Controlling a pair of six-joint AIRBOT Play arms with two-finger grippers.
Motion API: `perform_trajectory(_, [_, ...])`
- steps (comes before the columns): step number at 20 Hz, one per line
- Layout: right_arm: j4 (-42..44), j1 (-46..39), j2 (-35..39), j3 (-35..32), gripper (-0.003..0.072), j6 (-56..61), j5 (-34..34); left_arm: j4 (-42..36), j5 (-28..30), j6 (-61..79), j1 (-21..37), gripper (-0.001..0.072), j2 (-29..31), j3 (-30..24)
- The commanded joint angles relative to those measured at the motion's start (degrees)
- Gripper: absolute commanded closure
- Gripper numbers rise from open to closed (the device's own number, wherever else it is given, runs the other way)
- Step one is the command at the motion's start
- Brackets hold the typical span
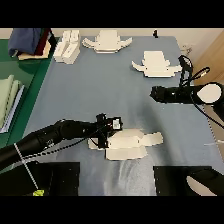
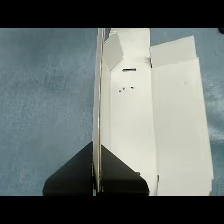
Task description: Fold the box.
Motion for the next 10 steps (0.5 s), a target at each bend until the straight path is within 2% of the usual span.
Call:
perform_trajectory(1, [0.24,0.02,0.04,0.02,0.0679,0.02,0.04,0.28,0.44,-0.11,-1.33,0.0696,-1.05,-1.07])
perform_trajectory(6, [0.42,0.02,0.04,0.02,0.0679,0.00,0.26,0.02,-0.20,-1.68,-2.12,0.0695,-1.03,-1.16])
perform_trajectory(10, [0.81,0.02,0.04,0.02,0.0679,-0.42,0.44,-0.22,-3.78,-2.64,-3.58,0.0695,-1.01,-1.16])
